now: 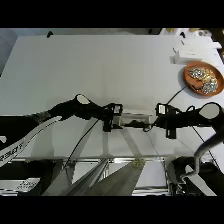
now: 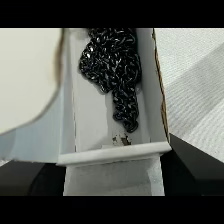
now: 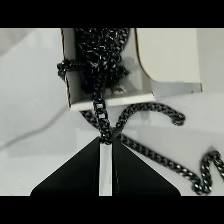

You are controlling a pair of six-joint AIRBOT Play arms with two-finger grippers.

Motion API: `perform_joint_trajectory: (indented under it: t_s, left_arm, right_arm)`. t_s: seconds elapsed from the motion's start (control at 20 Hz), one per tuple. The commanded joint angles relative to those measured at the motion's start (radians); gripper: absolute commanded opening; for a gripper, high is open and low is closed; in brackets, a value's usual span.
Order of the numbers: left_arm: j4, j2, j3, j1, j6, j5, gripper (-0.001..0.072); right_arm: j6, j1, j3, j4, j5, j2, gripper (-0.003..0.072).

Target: Fold the box and place the chain.

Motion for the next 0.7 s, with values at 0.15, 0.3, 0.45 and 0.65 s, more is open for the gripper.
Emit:
perform_joint_trajectory:
  t_s: [0.15,0.3,0.45,0.65]
  left_arm:
    - [0.000,0.000,0.000,0.001,0.000,0.000,0.0185]
    - [0.000,0.000,0.000,0.001,0.000,0.000,0.0185]
    - [0.000,0.000,0.000,0.001,0.000,0.000,0.0185]
    - [0.000,0.000,0.000,0.001,0.000,0.000,0.0185]
  right_arm:
    - [0.188,0.000,0.054,0.124,0.016,0.138,0.0020]
    - [0.187,0.000,0.057,0.370,0.046,0.166,0.0020]
    - [0.186,0.000,0.057,0.523,0.051,0.166,0.0020]
    - [0.186,0.008,0.057,0.600,0.066,0.166,0.0020]
